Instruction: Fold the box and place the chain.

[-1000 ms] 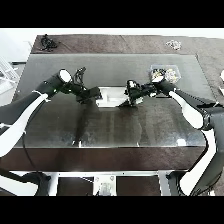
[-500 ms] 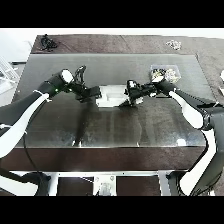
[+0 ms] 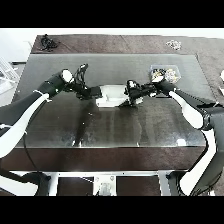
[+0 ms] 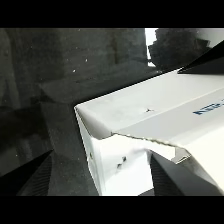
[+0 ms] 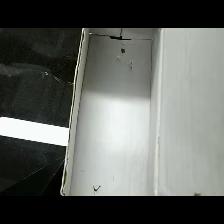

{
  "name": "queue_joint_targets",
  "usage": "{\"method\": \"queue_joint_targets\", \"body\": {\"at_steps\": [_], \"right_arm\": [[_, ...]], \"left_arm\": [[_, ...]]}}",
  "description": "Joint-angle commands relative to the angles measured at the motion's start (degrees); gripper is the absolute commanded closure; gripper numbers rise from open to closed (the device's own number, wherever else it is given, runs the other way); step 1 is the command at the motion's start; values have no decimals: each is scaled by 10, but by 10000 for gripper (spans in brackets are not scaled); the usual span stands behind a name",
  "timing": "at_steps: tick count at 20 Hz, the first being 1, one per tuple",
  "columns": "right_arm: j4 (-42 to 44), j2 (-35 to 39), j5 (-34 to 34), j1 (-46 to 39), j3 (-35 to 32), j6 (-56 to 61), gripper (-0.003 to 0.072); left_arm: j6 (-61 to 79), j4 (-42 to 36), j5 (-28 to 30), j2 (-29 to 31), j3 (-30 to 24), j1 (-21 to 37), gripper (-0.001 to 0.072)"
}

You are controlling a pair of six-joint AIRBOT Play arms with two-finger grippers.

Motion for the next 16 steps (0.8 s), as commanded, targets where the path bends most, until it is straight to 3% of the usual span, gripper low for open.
{"method": "queue_joint_targets", "body": {"at_steps": [1, 16], "right_arm": [[0, 0, 0, 0, 0, 1, 166], [0, 0, 0, 0, 0, 1, 166]], "left_arm": [[13, -2, 5, 0, 1, 0, 48], [-43, 12, 20, -16, 2, -17, 48]]}}
